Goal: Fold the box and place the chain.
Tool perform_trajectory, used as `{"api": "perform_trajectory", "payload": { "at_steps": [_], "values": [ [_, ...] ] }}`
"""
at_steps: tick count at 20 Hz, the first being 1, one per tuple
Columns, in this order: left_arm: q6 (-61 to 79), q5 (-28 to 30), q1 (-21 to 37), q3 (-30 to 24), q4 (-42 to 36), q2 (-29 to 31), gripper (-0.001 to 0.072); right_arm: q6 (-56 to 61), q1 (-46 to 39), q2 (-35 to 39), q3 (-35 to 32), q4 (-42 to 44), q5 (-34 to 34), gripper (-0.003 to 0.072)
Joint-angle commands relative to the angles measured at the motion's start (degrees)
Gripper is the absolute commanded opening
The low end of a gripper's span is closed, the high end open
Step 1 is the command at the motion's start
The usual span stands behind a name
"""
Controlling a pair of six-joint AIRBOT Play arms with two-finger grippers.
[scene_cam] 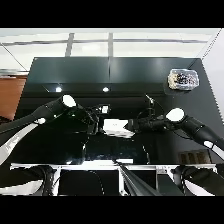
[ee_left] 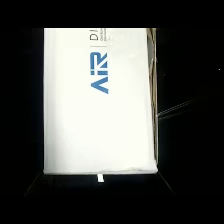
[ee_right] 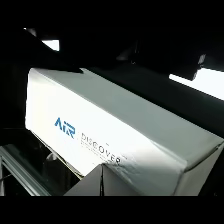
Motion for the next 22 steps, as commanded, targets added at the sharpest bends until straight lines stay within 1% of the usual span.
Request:
{"api": "perform_trajectory", "payload": {
  "at_steps": [1, 3, 5, 8, 9, 10, 11, 14, 16, 17, 19, 22],
  "values": [
    [-0.02, 0.31, 0.0, -0.02, -0.04, -0.04, 0.0404, -0.44, 0.13, 1.36, 0.46, -0.57, -0.37, 0.0015],
    [0.0, 0.44, 0.0, -0.02, -0.04, -0.04, 0.0405, -0.48, -0.15, 4.48, 2.58, -3.13, 1.75, 0.0015],
    [-0.02, 0.74, 0.04, 0.2, -0.02, -0.04, 0.0411, 1.7, -2.23, 8.79, 5.42, -9.29, 4.15, 0.0016],
    [0.0, 0.76, 0.11, 0.46, -0.02, -0.04, 0.0414, 4.94, -9.2, 16.61, 8.26, -18.38, 8.2, 0.0016],
    [-0.07, 0.74, 0.11, 0.46, -0.02, -0.02, 0.0506, 6.36, -11.85, 18.93, 8.59, -20.96, 9.22, 0.0016],
    [-1.79, 0.94, 0.11, 0.46, 0.13, 0.09, 0.0699, 7.96, -14.73, 21.0, 8.59, -23.23, 10.51, 0.0016],
    [-4.46, 1.81, 0.2, 0.66, 0.83, 0.26, 0.072, 8.72, -17.33, 22.47, 8.59, -25.35, 12.28, 0.0016],
    [-6.08, 1.57, 0.22, 2.4, 6.49, 3.23, 0.072, 8.92, -24.59, 24.22, 8.59, -29.86, 19.89, 0.0016],
    [-6.1, 1.55, 0.22, 2.93, 7.56, 6.82, 0.072, 8.9, -28.11, 24.2, 8.59, -31.1, 22.43, 0.0016],
    [-6.56, 0.85, 0.17, 2.93, 7.06, 8.48, 0.072, 8.92, -29.35, 24.2, 8.57, -31.23, 22.49, 0.0016],
    [-7.48, -1.7, -0.72, 2.99, 2.27, 9.84, 0.0714, 8.87, -30.18, 24.2, 8.52, -32.15, 21.22, 0.0016],
    [-7.48, -0.48, -4.9, 4.59, 0.81, 9.18, 0.0714, 8.9, -30.16, 24.17, 8.52, -31.95, 19.04, 0.0016]
  ]
}}
